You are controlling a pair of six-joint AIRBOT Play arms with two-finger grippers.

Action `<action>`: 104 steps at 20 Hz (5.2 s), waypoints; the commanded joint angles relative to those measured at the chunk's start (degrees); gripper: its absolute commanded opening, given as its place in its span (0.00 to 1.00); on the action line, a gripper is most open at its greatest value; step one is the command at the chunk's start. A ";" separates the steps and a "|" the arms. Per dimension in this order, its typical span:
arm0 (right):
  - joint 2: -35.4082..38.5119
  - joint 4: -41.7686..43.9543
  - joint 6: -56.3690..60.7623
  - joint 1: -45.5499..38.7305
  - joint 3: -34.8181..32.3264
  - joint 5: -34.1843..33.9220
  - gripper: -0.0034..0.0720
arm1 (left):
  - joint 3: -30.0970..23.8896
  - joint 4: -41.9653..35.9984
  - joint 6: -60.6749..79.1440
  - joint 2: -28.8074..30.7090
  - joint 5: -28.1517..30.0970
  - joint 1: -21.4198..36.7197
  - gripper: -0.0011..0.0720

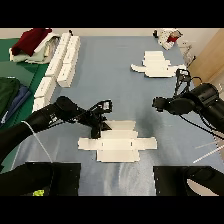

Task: Fold the box.

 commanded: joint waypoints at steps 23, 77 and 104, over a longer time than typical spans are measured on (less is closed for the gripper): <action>-0.02 1.40 -0.04 0.09 -0.04 0.15 0.53 | -10.75 -0.04 1.70 10.56 12.92 -7.91 0.03; 17.07 16.59 -28.70 48.59 -19.61 -1.57 0.60 | -9.05 -0.33 -0.35 7.08 0.68 -2.54 0.03; 3.80 -6.38 -20.72 51.74 -13.92 4.98 0.84 | -9.05 -0.33 -0.35 7.08 0.66 -2.56 0.03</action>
